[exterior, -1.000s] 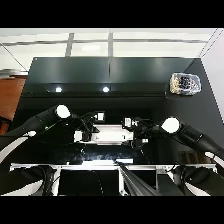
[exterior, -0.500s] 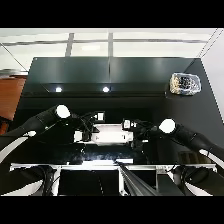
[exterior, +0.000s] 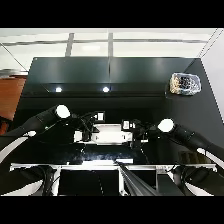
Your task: Fold the box and place the chain.
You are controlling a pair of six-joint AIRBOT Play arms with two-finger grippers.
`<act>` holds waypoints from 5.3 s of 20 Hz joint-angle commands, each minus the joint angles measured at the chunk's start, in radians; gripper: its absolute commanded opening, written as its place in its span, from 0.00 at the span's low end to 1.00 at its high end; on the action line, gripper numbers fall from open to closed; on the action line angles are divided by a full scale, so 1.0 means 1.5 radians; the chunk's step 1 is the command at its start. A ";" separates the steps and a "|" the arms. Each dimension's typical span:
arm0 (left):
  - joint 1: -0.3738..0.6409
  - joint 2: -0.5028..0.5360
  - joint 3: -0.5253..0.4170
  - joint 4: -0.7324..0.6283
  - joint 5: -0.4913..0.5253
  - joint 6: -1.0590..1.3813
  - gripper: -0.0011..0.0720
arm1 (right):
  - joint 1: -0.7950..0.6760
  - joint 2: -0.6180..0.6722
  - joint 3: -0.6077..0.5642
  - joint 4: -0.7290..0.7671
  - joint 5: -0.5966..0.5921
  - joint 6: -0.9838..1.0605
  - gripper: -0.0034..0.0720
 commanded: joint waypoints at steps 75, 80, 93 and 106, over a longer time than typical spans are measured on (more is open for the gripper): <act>0.000 0.000 0.001 -0.002 0.000 0.001 0.05 | 0.029 -0.037 0.003 -0.028 -0.012 0.018 0.74; 0.000 0.000 0.001 -0.002 0.000 0.000 0.05 | 0.029 -0.038 0.001 -0.054 -0.013 0.034 0.84; -0.001 0.000 0.001 -0.002 0.000 0.000 0.05 | 0.029 -0.038 0.000 -0.070 -0.033 0.067 0.81; 0.000 0.002 0.001 -0.002 -0.001 -0.020 0.36 | 0.030 -0.038 0.000 -0.070 -0.032 0.067 0.67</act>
